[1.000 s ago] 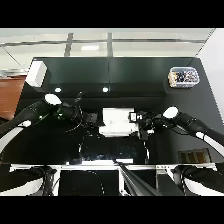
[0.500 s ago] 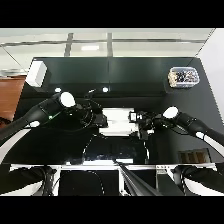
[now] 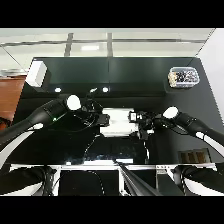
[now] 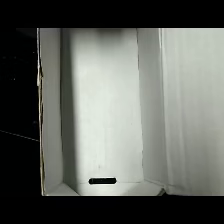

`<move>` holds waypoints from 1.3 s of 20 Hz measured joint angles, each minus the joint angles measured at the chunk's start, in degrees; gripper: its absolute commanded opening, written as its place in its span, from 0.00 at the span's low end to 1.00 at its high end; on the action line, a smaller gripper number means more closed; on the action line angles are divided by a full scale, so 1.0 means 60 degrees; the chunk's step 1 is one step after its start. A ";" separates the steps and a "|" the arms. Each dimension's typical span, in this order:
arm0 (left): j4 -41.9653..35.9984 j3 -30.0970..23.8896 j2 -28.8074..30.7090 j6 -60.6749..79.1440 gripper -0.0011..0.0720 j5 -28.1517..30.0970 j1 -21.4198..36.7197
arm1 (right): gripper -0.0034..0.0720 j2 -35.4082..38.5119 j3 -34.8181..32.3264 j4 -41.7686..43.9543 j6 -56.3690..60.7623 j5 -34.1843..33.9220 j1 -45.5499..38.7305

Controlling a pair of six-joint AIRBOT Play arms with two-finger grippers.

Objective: Fold the box and place the chain.

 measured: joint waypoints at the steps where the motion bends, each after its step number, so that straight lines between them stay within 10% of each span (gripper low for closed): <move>1: 0.0219 0.0044 -0.0011 -0.0208 0.70 0.0007 -0.0109 | 0.36 0.0000 0.0000 -0.0004 0.0000 0.0000 0.0000; 26: 0.4044 0.1676 -0.1439 -0.4783 0.57 -0.1133 -0.2095 | 0.36 0.0000 0.0000 0.0000 0.0000 -0.0004 0.0000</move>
